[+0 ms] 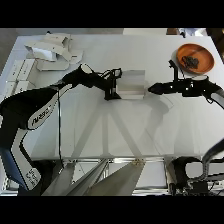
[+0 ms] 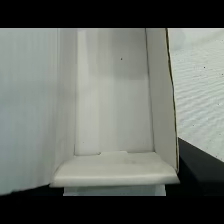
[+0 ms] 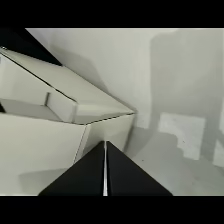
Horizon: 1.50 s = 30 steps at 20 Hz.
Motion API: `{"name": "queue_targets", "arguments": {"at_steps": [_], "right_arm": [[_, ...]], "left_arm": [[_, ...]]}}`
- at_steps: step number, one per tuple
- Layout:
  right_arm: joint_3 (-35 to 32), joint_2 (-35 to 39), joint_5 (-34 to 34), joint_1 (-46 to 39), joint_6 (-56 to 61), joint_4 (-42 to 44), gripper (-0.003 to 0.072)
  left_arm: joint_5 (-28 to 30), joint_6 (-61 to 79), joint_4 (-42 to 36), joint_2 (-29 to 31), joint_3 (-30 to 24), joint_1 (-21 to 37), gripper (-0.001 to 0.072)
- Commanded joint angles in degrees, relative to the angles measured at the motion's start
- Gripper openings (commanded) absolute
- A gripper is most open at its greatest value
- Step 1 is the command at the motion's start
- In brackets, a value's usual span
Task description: Fold the box and place the chain.
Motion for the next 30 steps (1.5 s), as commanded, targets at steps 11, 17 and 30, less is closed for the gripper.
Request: {"name": "queue_targets", "arguments": {"at_steps": [11,17,30], "right_arm": [[0.2,-0.02,-1.81,3.67,-0.81,4.52,0.0368],[0.22,1.44,-1.99,2.56,5.29,-8.04,0.029],[0.22,5.09,1.38,-0.74,3.39,-8.2,0.0476]], "left_arm": [[0.0,0.0,0.0,0.0,0.07,0.04,0.0438],[0.0,0.0,0.0,0.0,0.07,0.04,0.0438],[0.0,0.0,0.0,0.0,0.07,0.04,0.0438]]}}
